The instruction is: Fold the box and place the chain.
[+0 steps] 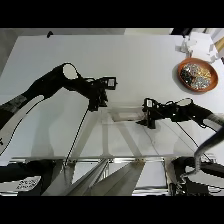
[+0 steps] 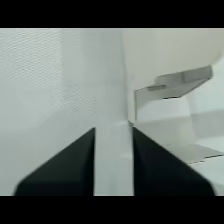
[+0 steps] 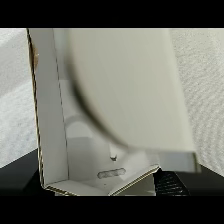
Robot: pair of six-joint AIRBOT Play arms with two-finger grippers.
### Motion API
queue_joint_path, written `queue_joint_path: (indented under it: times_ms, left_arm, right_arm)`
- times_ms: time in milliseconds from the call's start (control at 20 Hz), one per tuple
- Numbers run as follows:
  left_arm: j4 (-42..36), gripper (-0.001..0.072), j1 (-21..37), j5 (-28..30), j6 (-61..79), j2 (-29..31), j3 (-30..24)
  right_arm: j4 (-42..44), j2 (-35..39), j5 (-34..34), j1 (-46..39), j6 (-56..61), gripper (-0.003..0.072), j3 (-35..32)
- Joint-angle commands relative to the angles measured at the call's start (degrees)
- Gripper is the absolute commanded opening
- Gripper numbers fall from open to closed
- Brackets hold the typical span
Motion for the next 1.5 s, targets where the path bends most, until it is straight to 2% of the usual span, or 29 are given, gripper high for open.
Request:
queue_joint_path:
  times_ms: [0, 50, 150, 300, 450, 600, 700, 850, 1050, 1450]
  left_arm:
    - [1.07, 0.0097, -2.36, -5.11, -0.66, 2.36, 0.02]
    - [1.07, 0.0004, -3.54, -6.05, -1.68, 2.60, 0.02]
    - [0.96, 0.0006, -6.40, -7.34, -4.83, 2.69, 0.02]
    - [-2.69, 0.0005, -10.45, -5.35, -7.04, 2.69, 0.02]
    - [-5.57, 0.0005, -11.78, 4.48, -7.39, 2.69, 0.02]
    - [-7.15, 0.0005, -11.15, 17.73, -11.85, 1.92, 0.02]
    - [-8.26, 0.0005, -10.58, 22.32, -14.58, 0.11, 0.00]
    - [-8.24, 0.0005, -10.60, 25.77, -16.92, -3.58, 0.00]
    - [-8.22, 0.0006, -10.73, 25.68, -17.44, -7.41, 0.00]
    - [-8.20, 0.0009, -10.71, 22.23, -18.10, -8.68, -0.46]
  right_arm:
    - [-0.04, 0.04, 0.07, -0.02, -0.07, 0.0416, 0.02]
    - [-0.04, 0.04, 0.07, -0.02, -0.07, 0.0416, 0.02]
    - [-0.04, 0.04, 0.07, -0.02, -0.07, 0.0416, 0.00]
    - [-0.04, 0.04, 0.07, -0.02, -0.07, 0.0416, 0.02]
    - [-0.04, 0.04, 0.07, -0.02, -0.07, 0.0416, 0.00]
    - [-0.04, 0.04, 0.07, -0.02, -0.07, 0.0416, 0.00]
    - [-0.04, 0.04, 0.07, -0.02, -0.07, 0.0416, 0.02]
    - [-0.04, 0.04, 0.07, -0.02, -0.07, 0.0416, 0.00]
    - [-0.04, 0.04, 0.07, -0.02, -0.07, 0.0416, 0.02]
    - [-0.02, 0.04, 0.07, -0.02, -0.07, 0.0416, 0.00]
